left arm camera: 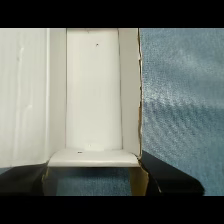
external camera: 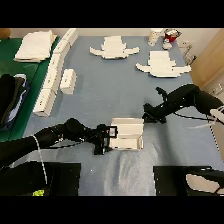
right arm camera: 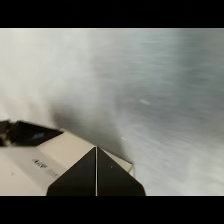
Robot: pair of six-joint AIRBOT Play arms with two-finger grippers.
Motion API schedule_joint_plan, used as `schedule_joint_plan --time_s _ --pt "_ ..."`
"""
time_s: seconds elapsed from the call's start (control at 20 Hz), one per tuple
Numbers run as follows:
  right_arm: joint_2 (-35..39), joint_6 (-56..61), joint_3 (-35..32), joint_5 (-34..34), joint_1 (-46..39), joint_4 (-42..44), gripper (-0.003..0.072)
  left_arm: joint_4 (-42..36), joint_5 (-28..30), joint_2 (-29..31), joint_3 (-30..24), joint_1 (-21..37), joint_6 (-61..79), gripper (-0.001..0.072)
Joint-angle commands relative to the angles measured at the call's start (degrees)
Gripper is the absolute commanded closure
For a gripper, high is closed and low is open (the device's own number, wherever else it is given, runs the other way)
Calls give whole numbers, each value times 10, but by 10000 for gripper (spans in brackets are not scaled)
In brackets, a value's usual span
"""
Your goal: Fold the box.
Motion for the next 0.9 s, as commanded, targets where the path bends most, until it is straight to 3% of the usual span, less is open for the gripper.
schedule_joint_plan --time_s 0.0,0.2,0.4,0.65,0.85 --pt "-70 -182 15 -75 -15 142 688 0 0 0 0 0 0 382" --pt "-50 -242 16 -130 24 128 688 0 0 0 0 0 0 382" --pt "12 -308 15 -107 76 102 688 0 0 0 0 0 0 382" --pt "108 -324 -1 38 184 -19 688 0 0 0 0 0 0 382" --pt "190 -329 -66 175 254 -60 688 0 0 0 0 0 0 382"
